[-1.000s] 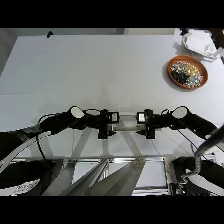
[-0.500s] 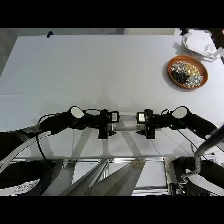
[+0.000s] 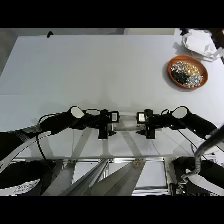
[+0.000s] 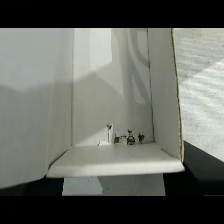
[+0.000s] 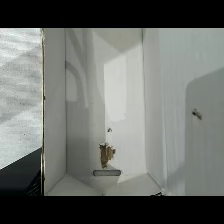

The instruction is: Fold the box and place the chain.

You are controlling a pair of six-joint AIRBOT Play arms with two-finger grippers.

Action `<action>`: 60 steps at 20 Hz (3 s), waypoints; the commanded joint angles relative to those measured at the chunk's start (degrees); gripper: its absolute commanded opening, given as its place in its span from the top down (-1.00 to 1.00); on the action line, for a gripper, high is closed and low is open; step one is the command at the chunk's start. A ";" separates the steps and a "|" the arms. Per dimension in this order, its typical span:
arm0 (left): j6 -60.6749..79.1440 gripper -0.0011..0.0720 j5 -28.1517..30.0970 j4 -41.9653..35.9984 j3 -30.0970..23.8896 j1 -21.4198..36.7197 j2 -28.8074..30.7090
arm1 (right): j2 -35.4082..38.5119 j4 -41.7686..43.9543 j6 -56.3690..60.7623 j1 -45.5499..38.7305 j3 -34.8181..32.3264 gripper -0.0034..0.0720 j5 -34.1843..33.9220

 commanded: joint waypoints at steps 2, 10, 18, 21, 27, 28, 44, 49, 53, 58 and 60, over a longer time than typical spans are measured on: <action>0.02 0.23 -0.13 0.02 -0.02 -0.04 0.02 | -0.02 0.04 0.02 0.02 -0.02 -0.14 0.04; 0.02 0.23 -1.38 0.02 -0.02 -0.04 0.02 | 0.00 -0.17 0.17 0.02 -0.02 -0.14 1.16; 0.00 0.23 -1.38 0.04 -0.02 -0.04 0.07 | 0.50 -0.24 1.81 0.00 0.00 -0.92 0.98; 0.02 0.23 -1.38 0.04 -0.02 -0.02 0.07 | 1.84 -2.29 4.96 0.00 0.00 -0.93 0.94; 0.00 0.23 -0.46 0.46 -0.04 0.28 0.17 | 9.31 -13.57 18.10 -1.88 0.00 -0.94 2.25; 0.02 0.23 -0.42 0.46 -0.02 0.28 0.17 | 11.30 -14.03 18.53 -3.50 0.00 -0.94 3.48; 0.02 0.23 -0.74 0.44 -0.02 0.15 0.17 | 22.29 12.13 24.52 -12.57 -0.04 0.85 15.80; 0.02 0.23 -0.74 0.42 -0.02 0.15 0.17 | 13.79 15.02 23.69 -8.48 -0.04 0.85 0.81; 0.02 0.23 -0.74 0.42 -0.02 0.15 0.17 | 7.58 16.31 24.35 -8.26 -0.04 0.85 -2.95; 0.02 0.23 -0.72 0.42 -0.02 0.15 0.17 | 2.95 8.83 30.73 -8.26 -0.04 0.85 -2.10; 0.02 0.23 -0.74 0.42 -0.04 0.15 0.17 | 2.95 7.34 30.71 -8.26 -0.04 0.85 -1.16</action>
